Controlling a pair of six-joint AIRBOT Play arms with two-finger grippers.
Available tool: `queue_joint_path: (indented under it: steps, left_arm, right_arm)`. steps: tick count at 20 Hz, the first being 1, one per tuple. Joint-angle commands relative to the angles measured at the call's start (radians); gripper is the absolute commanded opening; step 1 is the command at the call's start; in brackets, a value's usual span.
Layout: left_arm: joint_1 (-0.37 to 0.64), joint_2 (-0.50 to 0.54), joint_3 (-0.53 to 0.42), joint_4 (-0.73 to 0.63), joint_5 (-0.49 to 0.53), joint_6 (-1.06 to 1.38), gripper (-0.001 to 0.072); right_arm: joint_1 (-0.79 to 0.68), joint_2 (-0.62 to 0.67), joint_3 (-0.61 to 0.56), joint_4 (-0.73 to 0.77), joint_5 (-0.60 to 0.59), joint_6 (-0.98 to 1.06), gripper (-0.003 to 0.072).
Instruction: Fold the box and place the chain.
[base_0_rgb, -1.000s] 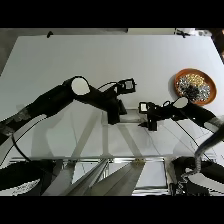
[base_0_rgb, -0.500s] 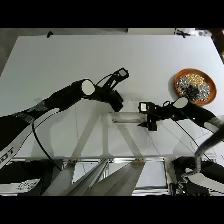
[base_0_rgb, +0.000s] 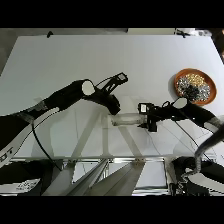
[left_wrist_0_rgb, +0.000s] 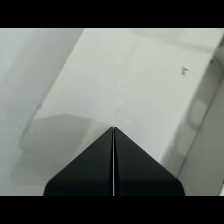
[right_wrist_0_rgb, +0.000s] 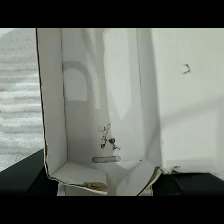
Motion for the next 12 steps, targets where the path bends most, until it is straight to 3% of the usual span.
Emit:
queue_joint_path:
  steps: [1, 3, 5, 9, 12]
  left_arm:
    - [0.002, 0.081, 0.000, 0.066, -0.030, 0.037, 0.0014]
    - [0.002, 0.143, 0.000, 0.193, -0.109, 0.037, 0.0046]
    - [0.002, 0.192, 0.000, 0.321, -0.235, 0.038, 0.0220]
    - [0.000, 0.206, -0.010, 0.358, -0.503, 0.200, 0.0220]
    - [-0.002, 0.201, -0.059, 0.320, -0.472, 0.363, 0.0222]
  right_arm:
    - [-0.001, 0.001, 0.000, 0.001, -0.002, 0.001, 0.0409]
    - [-0.001, 0.001, 0.000, 0.001, -0.002, 0.000, 0.0409]
    - [-0.001, 0.001, 0.000, 0.001, -0.002, 0.000, 0.0409]
    - [-0.001, 0.001, 0.000, 0.001, -0.002, 0.000, 0.0409]
    - [-0.001, 0.001, 0.000, 0.001, -0.002, 0.001, 0.0409]
